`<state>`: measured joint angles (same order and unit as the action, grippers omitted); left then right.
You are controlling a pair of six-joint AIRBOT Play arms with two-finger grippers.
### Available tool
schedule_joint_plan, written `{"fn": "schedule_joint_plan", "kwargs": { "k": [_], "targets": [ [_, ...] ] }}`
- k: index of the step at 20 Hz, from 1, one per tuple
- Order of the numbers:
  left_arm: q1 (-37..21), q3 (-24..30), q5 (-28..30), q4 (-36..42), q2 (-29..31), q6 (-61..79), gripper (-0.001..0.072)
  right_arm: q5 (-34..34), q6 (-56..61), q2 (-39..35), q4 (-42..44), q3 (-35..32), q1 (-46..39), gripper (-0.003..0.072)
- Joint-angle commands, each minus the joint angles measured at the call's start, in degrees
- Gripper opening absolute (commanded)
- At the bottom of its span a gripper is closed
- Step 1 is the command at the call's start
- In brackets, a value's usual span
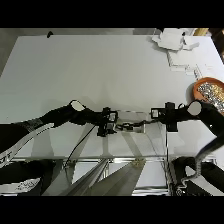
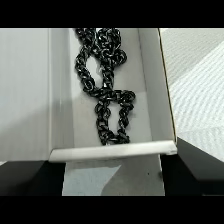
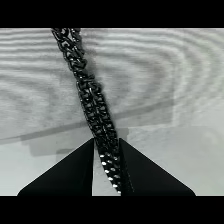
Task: Fold the box and place the chain.
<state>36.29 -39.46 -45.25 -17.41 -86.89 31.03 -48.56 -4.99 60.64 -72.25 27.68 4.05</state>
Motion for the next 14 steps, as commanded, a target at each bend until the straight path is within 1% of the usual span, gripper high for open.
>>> {"fn": "schedule_joint_plan", "kwargs": {
  "k": [1,6,8,11,14],
  "targets": [
    [0.0,0.0,0.0,-0.02,0.02,0.02,0.0314,1.88,-0.02,-0.04,0.0,-0.15,-0.02,0.0148],
    [0.0,0.0,0.0,-0.02,0.02,0.02,0.0314,1.01,0.02,-0.31,0.02,-0.15,-0.02,0.0148],
    [0.0,0.0,0.02,0.0,0.02,0.02,0.0314,-0.66,0.0,-0.26,0.04,-0.15,-1.62,0.0148],
    [0.0,0.0,0.02,-0.02,0.02,0.02,0.0314,-0.83,0.0,-0.28,0.07,-0.15,-5.01,0.0149],
    [0.0,0.0,0.02,-0.02,0.02,0.02,0.0314,-0.28,-0.02,-0.26,0.07,-0.15,-5.62,0.0148]
  ]
}}
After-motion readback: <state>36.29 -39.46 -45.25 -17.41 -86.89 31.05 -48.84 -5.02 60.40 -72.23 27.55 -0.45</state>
